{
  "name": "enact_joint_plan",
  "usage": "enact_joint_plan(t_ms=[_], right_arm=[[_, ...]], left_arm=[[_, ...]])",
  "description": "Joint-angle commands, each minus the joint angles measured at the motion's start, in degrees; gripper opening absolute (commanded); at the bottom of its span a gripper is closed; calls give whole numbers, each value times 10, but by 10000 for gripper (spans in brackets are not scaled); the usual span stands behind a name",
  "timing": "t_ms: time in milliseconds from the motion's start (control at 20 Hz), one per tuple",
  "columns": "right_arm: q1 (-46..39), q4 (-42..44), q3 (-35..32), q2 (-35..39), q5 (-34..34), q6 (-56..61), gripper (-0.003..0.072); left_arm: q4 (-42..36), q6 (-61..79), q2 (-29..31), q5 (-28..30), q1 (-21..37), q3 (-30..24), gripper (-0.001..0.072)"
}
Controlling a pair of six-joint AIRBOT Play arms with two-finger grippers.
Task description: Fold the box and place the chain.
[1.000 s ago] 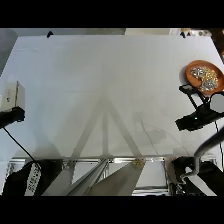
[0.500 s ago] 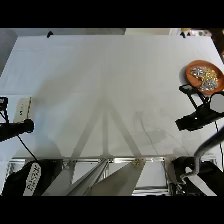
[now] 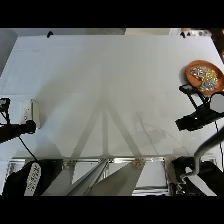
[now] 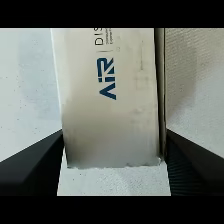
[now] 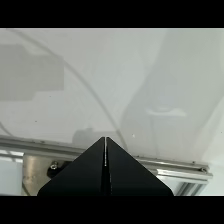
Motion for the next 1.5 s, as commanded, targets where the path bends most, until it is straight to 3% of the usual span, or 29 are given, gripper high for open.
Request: enact_joint_plan(t_ms=[0,300,500,1000,1450], right_arm=[[0,0,0,0,0,0,21],[0,0,0,0,0,0,21],[0,0,0,0,0,0,21],[0,0,0,0,0,0,21],[0,0,0,0,0,0,21]], left_arm=[[-1,-1,61,4,0,0,662],[-1,-1,194,-31,-40,0,638],[-4,-1,249,-57,-70,0,637],[-18,-1,256,-41,-177,-20,635],[-18,-1,256,-19,-188,-23,634]])
